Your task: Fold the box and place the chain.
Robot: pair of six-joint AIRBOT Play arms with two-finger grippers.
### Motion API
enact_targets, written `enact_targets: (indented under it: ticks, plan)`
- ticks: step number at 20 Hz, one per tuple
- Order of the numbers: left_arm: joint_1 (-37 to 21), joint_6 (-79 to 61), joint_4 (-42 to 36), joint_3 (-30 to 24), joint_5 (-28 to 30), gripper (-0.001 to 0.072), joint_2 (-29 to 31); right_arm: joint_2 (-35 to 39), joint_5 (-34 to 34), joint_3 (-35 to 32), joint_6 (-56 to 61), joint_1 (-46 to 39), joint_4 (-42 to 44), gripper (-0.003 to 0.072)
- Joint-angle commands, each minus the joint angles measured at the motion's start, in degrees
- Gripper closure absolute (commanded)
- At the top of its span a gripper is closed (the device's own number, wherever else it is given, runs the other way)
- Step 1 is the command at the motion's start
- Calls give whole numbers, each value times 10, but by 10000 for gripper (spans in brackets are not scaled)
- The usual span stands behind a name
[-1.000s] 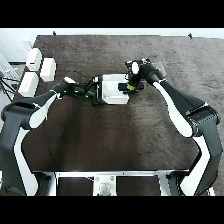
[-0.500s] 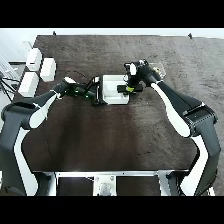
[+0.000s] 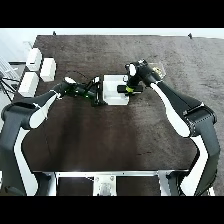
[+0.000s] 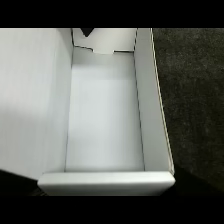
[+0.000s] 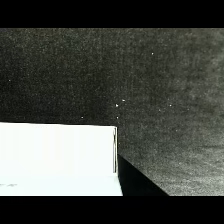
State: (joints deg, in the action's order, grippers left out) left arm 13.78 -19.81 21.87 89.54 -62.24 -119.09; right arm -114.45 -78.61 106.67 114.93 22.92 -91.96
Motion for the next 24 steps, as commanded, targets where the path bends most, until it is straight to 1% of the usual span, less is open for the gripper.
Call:
enact_targets:
  ticks: [1,2,3,4,5,11,17,20,21,23,24]
  plan:
    - [-1,0,0,0,3,353,0,0,12,0,2,3,-2,676]
    - [-1,0,0,0,3,353,0,0,18,0,2,3,-2,675]
    - [-1,0,0,0,3,353,0,0,19,0,2,3,-2,575]
    - [-1,0,0,0,3,353,0,1,19,0,1,2,-2,286]
    - [-1,0,0,0,3,353,0,3,18,0,1,1,-2,158]
    - [-1,0,0,0,3,353,0,38,18,0,-30,1,-1,158]
    - [-1,0,0,0,3,353,0,113,7,0,-77,-14,-2,158]
    - [-1,0,0,0,3,353,0,158,56,0,-106,-50,-23,163]
    - [-1,0,0,0,3,353,0,163,78,0,-107,-69,-28,196]
    - [-1,0,0,0,3,353,0,160,125,0,-108,-112,-24,195]
    - [-1,0,0,0,3,353,0,150,151,0,-135,-134,-9,207]
